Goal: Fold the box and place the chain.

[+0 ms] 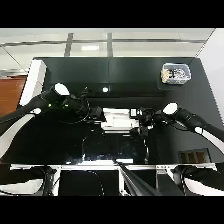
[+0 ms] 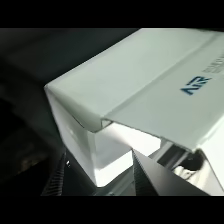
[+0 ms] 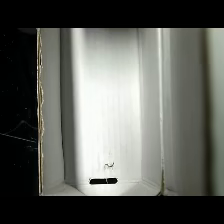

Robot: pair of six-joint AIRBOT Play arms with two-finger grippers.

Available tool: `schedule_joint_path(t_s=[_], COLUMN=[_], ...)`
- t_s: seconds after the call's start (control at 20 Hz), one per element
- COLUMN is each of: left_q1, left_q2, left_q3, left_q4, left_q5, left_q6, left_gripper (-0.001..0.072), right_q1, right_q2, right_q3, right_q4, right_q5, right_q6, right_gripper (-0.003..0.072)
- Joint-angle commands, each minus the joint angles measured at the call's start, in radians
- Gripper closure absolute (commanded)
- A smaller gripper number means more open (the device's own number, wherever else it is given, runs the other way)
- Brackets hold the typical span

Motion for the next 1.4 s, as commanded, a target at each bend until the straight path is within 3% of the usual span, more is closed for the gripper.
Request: schedule_joint_path(t_s=[0.0, 0.35, 0.65, 0.85, 1.1, 1.35], left_q1=[-0.056, -0.137, -0.116, -0.16, -0.241, -0.32], left_q2=[0.027, 0.034, 0.035, 0.035, 0.035, 0.032], left_q3=[0.025, 0.035, 0.035, 0.035, 0.035, 0.069], left_q4=[0.128, 0.134, 0.166, 0.182, 0.299, 0.559], left_q5=[0.056, 0.126, 0.101, 0.16, 0.206, 0.196], left_q6=[-0.144, -0.189, -0.193, -0.241, -0.389, -0.612], left_gripper=[0.0224, 0.0224, 0.0224, 0.0225, 0.0238, 0.0239], right_q1=[0.0, 0.0, 0.0, 0.0, 0.0, 0.0], right_q2=[-0.001, -0.001, -0.001, -0.001, -0.001, -0.001], right_q3=[0.0, 0.0, 0.0, 0.0, 0.0, 0.0], right_q4=[0.0, 0.0, 0.0, 0.0, 0.0, 0.001], right_q5=[0.0, 0.0, 0.0, 0.0, 0.0, -0.001], right_q6=[0.001, 0.001, 0.0, 0.0, 0.001, 0.001], right_gripper=[0.0519, 0.0519, 0.0519, 0.0519, 0.0519, 0.0519])
